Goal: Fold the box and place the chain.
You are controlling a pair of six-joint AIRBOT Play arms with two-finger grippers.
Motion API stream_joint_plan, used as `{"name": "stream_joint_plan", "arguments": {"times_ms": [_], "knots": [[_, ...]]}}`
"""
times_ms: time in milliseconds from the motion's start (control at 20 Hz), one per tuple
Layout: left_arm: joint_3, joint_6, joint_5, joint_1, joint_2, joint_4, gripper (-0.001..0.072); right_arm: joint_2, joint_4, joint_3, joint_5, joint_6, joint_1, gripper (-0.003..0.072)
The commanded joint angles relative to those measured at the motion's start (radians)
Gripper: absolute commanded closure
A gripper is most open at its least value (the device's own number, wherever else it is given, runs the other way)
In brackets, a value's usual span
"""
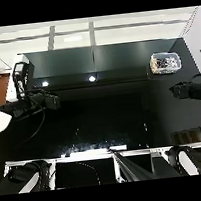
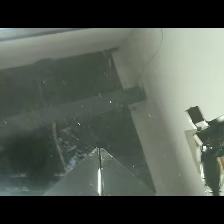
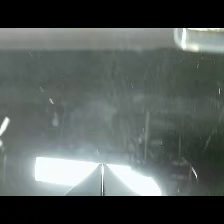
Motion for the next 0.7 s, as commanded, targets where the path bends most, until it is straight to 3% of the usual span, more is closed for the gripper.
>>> {"name": "stream_joint_plan", "arguments": {"times_ms": [0, 650], "knots": [[-0.053, -0.01, 0.047, -0.023, 0.026, -0.005, 0.0684, 0.007, -0.035, -0.026, 0.079, 0.003, 0.001, 0.0674], [-0.053, -0.01, 0.054, -0.023, 0.024, -0.005, 0.0684, 0.007, -0.036, -0.026, 0.08, 0.003, 0.001, 0.0674]]}}
